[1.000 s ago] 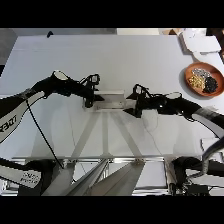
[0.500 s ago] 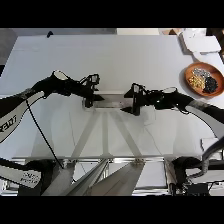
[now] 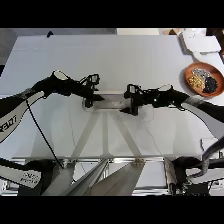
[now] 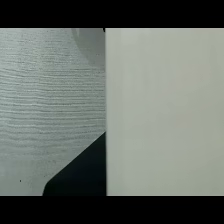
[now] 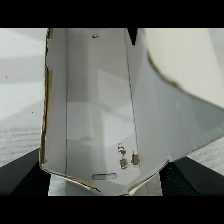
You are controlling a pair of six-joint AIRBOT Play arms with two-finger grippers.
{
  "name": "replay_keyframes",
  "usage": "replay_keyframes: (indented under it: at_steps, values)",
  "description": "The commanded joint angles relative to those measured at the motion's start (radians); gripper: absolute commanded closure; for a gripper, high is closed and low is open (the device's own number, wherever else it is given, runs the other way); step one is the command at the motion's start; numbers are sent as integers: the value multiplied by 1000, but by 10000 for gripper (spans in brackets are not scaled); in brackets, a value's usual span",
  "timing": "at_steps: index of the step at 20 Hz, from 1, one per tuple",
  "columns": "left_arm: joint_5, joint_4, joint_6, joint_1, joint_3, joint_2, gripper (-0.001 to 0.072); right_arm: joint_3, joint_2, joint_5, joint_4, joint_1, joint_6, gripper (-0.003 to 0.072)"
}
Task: Fold the box and place the chain.
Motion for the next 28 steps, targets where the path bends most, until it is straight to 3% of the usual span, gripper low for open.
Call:
replay_keyframes:
  at_steps: [1, 26, 28]
  values:
    - [0, 0, 0, -1, 0, -1, 698, 2, 0, -21, -18, 13, 8, -22]
    - [0, 0, 0, -1, 0, -1, 698, 2, 2, -50, -34, 42, 11, -22]
    - [0, 0, 0, -1, 0, -1, 698, 2, 2, -51, -34, 42, 11, 24]
